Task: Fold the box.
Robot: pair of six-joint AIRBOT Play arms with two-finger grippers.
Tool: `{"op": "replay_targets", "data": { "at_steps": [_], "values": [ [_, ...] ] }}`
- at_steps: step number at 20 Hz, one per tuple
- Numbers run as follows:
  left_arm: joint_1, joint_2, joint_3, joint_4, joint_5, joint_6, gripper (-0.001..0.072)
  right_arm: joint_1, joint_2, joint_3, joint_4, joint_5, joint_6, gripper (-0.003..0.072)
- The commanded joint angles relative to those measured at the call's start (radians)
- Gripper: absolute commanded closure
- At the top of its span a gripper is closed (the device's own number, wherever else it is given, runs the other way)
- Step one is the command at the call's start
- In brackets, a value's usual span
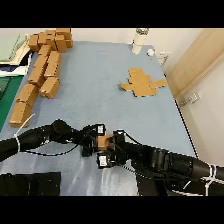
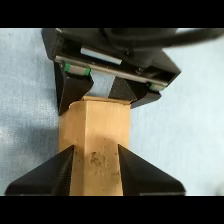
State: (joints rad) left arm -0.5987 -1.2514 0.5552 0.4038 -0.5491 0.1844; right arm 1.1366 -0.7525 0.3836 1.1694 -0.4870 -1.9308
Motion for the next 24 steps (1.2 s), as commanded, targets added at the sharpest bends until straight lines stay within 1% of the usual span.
{"op": "replay_targets", "data": {
  "at_steps": [1,2,9,10,11,12,16,18,21,24],
  "values": [
    [0.000,0.000,0.000,0.001,-0.001,0.001,0.0181,0.032,0.017,0.006,-0.015,-0.023,0.000,0.0315],
    [0.000,0.000,0.000,0.001,-0.002,0.001,0.0182,0.039,0.023,0.006,-0.019,-0.035,0.001,0.0359],
    [0.000,0.000,0.000,0.000,-0.002,0.001,0.0182,0.048,0.056,0.012,-0.038,-0.057,0.005,0.0359],
    [0.000,0.000,0.000,0.001,-0.003,0.001,0.0182,0.048,0.058,0.017,-0.016,-0.057,0.004,0.0267],
    [0.000,0.000,0.000,0.000,-0.003,0.001,0.0181,0.048,0.057,0.017,0.017,-0.057,0.004,0.0202],
    [0.000,0.000,0.000,0.001,-0.002,0.001,0.0182,0.048,0.053,0.016,0.051,-0.056,0.004,0.0173],
    [0.000,0.000,0.000,0.000,-0.002,0.001,0.0182,0.047,-0.008,0.014,0.057,-0.043,0.009,0.0159],
    [0.000,0.000,0.000,0.001,-0.002,0.001,0.0182,0.046,-0.024,0.014,0.056,-0.044,0.048,0.0158],
    [0.000,0.000,0.000,0.001,-0.002,0.001,0.0182,0.045,-0.032,0.014,-0.012,-0.043,0.103,0.0159],
    [0.000,0.000,0.000,0.000,-0.002,0.001,0.0182,0.045,-0.029,0.019,-0.056,-0.044,0.110,0.0159]
  ]
}}
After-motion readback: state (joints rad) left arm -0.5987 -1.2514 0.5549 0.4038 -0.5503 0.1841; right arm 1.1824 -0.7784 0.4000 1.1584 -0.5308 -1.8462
